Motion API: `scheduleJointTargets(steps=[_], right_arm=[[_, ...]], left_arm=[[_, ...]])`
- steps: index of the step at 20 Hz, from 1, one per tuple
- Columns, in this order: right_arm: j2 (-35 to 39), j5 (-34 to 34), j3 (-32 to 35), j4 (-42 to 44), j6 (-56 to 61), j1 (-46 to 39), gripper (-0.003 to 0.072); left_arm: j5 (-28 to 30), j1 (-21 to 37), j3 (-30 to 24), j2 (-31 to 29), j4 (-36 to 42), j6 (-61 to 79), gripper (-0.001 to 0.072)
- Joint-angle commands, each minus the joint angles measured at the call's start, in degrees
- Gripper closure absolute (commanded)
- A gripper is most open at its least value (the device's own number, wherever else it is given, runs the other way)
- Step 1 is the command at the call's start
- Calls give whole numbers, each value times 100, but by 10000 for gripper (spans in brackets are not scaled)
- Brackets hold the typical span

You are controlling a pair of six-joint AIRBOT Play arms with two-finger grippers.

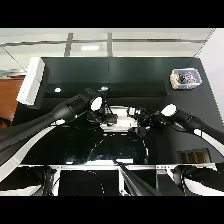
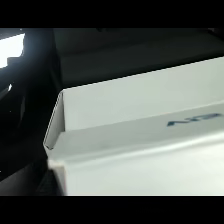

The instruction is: Fold the box and place the chain.

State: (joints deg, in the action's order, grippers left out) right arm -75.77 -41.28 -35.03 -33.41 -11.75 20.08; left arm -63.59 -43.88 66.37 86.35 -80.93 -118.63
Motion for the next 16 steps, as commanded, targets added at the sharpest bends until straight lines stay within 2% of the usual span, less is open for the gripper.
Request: scheduleJointTargets(steps=[1,3,6,14,16], right_arm=[[-2,-7,-2,-4,-4,2,191],[-2,-7,-2,-4,-2,2,192],[-2,-7,-2,-7,-4,2,191],[-2,-7,-2,-7,-4,2,191],[-2,-7,-2,-4,-4,2,192]], left_arm=[[9,15,4,2,7,-35,235],[13,9,4,2,90,-33,273],[13,7,4,2,83,-33,369],[11,9,4,122,20,-39,354],[-2,9,2,144,-201,-190,355]])
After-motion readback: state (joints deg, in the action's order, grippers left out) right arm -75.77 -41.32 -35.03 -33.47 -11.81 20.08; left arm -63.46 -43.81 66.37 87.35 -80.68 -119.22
